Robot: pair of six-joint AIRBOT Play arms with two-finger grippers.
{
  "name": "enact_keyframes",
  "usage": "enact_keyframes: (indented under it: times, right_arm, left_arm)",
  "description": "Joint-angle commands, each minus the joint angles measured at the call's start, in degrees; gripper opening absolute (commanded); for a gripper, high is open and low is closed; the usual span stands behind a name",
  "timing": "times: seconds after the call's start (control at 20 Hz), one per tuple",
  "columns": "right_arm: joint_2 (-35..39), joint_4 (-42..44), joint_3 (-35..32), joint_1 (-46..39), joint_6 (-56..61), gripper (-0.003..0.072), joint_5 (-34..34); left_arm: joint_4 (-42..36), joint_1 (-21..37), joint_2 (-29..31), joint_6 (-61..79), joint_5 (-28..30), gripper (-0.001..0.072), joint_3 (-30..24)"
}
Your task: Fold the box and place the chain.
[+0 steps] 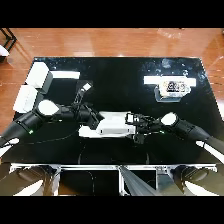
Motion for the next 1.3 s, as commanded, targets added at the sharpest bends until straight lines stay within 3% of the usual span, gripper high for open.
enact_keyframes:
  times: [0.0,0.1,0.4,0.65,0.8,0.9,0.95,1.0,1.05,1.15,1.25]
  right_arm:
    - [-0.04,-0.02,0.00,0.04,0.09,0.0353,0.00]
    - [-0.04,-0.02,0.00,0.04,0.09,0.0353,0.00]
    - [-0.04,-0.02,0.00,0.04,0.11,0.0353,-0.02]
    - [-0.04,-0.02,0.00,0.02,0.11,0.0353,-0.04]
    - [-0.04,-0.02,0.00,0.02,0.11,0.0353,-0.04]
    - [-0.04,-0.02,0.00,0.02,0.11,0.0353,-0.04]
    - [-0.04,0.00,0.00,0.04,0.11,0.0353,-0.04]
    - [-0.04,-0.02,0.00,0.04,0.11,0.0353,-0.04]
    - [-0.04,-0.02,0.00,0.02,0.11,0.0353,-0.04]
    - [-0.04,-0.02,0.00,0.04,0.11,0.0353,-0.04]
    - [-0.04,-0.02,0.00,0.04,0.11,0.0353,-0.09]
  left_arm:
    - [-0.26,-1.57,-2.05,-0.04,11.43,0.0015,-0.02]
    - [-0.20,-3.34,-4.44,-0.02,13.86,0.0015,-0.02]
    - [0.87,-6.25,-9.14,-0.02,12.92,0.0016,0.04]
    - [12.85,-1.77,-6.64,-2.43,2.12,0.0016,2.58]
    - [14.25,4.39,0.94,-2.43,-3.13,0.0016,2.95]
    - [15.06,9.16,5.55,-2.43,-10.40,0.0019,2.93]
    - [15.08,11.47,6.73,-2.71,-15.32,0.0100,2.93]
    - [15.26,13.60,7.10,-4.68,-19.85,0.0403,2.78]
    - [15.61,14.75,6.99,-6.82,-21.81,0.0641,2.25]
    - [17.86,15.02,6.86,-6.43,-23.30,0.0643,-0.44]
    - [17.68,14.01,6.86,5.88,-22.77,0.0640,-4.55]
